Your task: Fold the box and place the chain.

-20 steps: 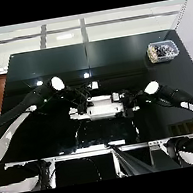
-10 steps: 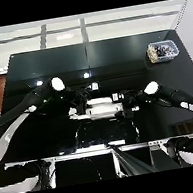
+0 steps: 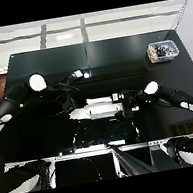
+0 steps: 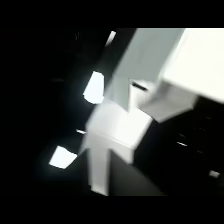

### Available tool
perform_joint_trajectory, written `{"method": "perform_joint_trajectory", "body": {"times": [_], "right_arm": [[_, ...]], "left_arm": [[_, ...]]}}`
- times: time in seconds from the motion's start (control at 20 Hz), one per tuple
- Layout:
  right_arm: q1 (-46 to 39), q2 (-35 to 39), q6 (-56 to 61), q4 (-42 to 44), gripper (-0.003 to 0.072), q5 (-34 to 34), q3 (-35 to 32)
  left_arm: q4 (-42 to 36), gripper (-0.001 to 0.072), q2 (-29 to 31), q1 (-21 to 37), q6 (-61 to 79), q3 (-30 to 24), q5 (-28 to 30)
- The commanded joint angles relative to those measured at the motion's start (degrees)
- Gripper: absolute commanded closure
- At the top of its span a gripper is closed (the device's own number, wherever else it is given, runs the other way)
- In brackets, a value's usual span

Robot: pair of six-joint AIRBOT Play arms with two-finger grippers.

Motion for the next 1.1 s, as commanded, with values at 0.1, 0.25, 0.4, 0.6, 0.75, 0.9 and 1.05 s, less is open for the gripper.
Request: {"method": "perform_joint_trajectory", "body": {"times": [0.1, 0.25, 0.4, 0.6, 0.75, 0.9, 1.05], "right_arm": [[0.07, -0.04, 0.00, 0.04, 0.0447, -0.11, 0.00], [0.07, -0.04, -0.02, 0.00, 0.0447, -0.09, 0.00], [0.07, -0.04, 0.00, 0.00, 0.0447, 0.11, 0.00], [0.07, -0.04, 0.00, 0.00, 0.0447, 0.11, 0.00], [0.07, -0.04, 0.00, 0.00, 0.0447, 0.11, 0.00], [0.07, -0.04, 0.00, 0.00, 0.0447, 0.09, 0.00], [0.07, -0.04, 0.00, 0.00, 0.0447, 0.09, 0.00]], "left_arm": [[-35.41, 0.0679, 1.36, 1.84, 4.55, -9.70, -1.60], [-44.22, 0.0679, 0.22, 1.16, 9.84, -10.60, 12.68], [-42.75, 0.0679, -2.23, 0.42, 13.68, -8.59, 19.74], [-32.35, 0.0679, -7.45, 0.07, 13.73, -5.88, 22.95], [-30.05, 0.0679, -10.60, -0.17, 13.64, -5.75, 21.24], [-30.10, 0.0680, -12.70, -0.90, 13.27, -5.73, 21.44], [-30.10, 0.0680, -13.44, -1.27, 13.29, -5.70, 21.68]]}}
